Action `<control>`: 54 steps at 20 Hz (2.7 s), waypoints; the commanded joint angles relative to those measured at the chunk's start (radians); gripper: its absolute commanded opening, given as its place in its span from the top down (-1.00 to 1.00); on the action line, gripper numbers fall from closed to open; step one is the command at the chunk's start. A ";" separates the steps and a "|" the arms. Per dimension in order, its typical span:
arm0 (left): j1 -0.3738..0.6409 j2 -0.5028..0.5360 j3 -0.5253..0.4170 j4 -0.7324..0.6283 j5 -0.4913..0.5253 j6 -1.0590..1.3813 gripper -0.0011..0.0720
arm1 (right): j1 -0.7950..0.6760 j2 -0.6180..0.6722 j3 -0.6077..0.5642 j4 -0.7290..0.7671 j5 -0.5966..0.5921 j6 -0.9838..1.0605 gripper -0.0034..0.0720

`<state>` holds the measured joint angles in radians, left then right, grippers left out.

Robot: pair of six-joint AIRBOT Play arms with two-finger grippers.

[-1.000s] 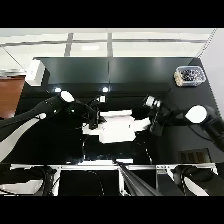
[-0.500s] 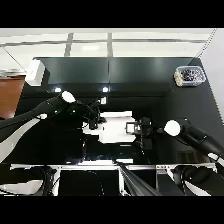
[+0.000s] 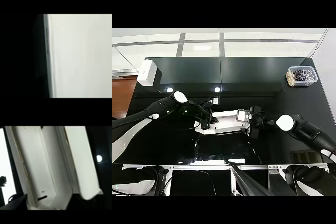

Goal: Fold the box and place the chain.

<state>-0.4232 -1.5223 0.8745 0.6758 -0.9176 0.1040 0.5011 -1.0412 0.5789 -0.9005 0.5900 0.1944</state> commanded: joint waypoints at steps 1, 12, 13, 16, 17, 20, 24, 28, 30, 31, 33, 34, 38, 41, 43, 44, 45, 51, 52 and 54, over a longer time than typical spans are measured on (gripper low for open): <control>0.000 -0.001 -0.001 0.001 -0.001 0.001 0.89 | -0.075 -0.005 0.019 0.045 0.055 -0.037 -0.91; 0.001 -0.001 -0.001 0.001 -0.003 0.001 0.89 | -0.108 -0.124 0.018 0.398 0.195 -0.397 -0.91; 0.002 -0.001 -0.001 0.001 -0.003 0.001 0.89 | -0.108 -0.129 0.016 0.397 0.212 -0.397 -0.92; 0.002 -0.001 -0.001 0.001 -0.002 0.001 0.89 | -0.108 -0.158 -0.002 0.352 0.207 -0.412 -0.91; 0.002 -0.001 -0.001 0.001 -0.002 0.001 0.89 | -0.108 -0.166 -0.011 0.343 0.189 -0.445 -0.91; 0.001 -0.001 -0.001 0.001 -0.002 0.001 0.89 | -0.108 -0.199 -0.017 0.345 0.156 -0.458 -0.91; 0.001 -0.001 -0.001 0.001 -0.002 0.001 0.89 | -0.108 -0.211 -0.017 0.340 0.136 -0.473 -0.91; 0.001 -0.001 -0.001 0.001 -0.002 0.001 0.89 | -0.108 -0.238 -0.017 0.343 0.132 -0.472 -0.91; 0.001 -0.001 -0.001 0.002 -0.002 0.001 0.89 | -0.100 -0.240 -0.016 0.330 0.128 -0.467 -0.91; 0.001 -0.001 -0.001 0.001 -0.002 0.001 0.89 | -0.100 -0.240 -0.016 0.330 0.128 -0.467 -0.91; 0.001 -0.001 -0.001 0.001 -0.002 0.001 0.89 | -0.099 -0.240 -0.016 0.331 0.119 -0.460 -0.91; 0.001 -0.001 -0.001 0.001 -0.002 0.001 0.89 | -0.099 -0.240 -0.016 0.331 0.119 -0.459 -0.83; 0.001 -0.001 -0.001 0.001 -0.002 0.001 0.89 | -0.099 -0.240 -0.016 0.331 0.119 -0.459 -0.53; 0.002 -0.001 -0.001 0.001 -0.002 0.000 0.89 | -0.099 -0.240 -0.016 0.331 0.119 -0.459 -0.52; 0.008 0.000 0.001 0.001 -0.006 -0.002 0.89 | -0.099 -0.240 -0.016 0.331 0.119 -0.459 -0.52; 0.015 0.001 0.004 0.003 -0.013 -0.004 0.88 | -0.099 -0.240 -0.016 0.331 0.120 -0.460 -0.52; 0.023 0.006 0.007 0.006 -0.026 -0.004 0.87 | -0.099 -0.240 -0.016 0.331 0.120 -0.459 -0.52; 0.094 0.176 0.010 0.173 -0.101 -0.232 -0.90 | -0.099 -0.240 -0.016 0.324 0.129 -0.462 0.10; 0.102 0.223 0.010 0.230 -0.114 -0.306 -0.97 | -0.098 -0.240 -0.016 0.323 0.132 -0.465 0.09; 0.108 0.300 0.010 0.316 -0.182 -0.472 -0.97 | -0.098 -0.240 -0.016 0.324 0.132 -0.465 0.09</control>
<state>-0.3336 -1.3205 0.8833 0.8555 -1.0206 -0.1478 0.4015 -1.2808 0.5625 -0.5739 0.7147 -0.2687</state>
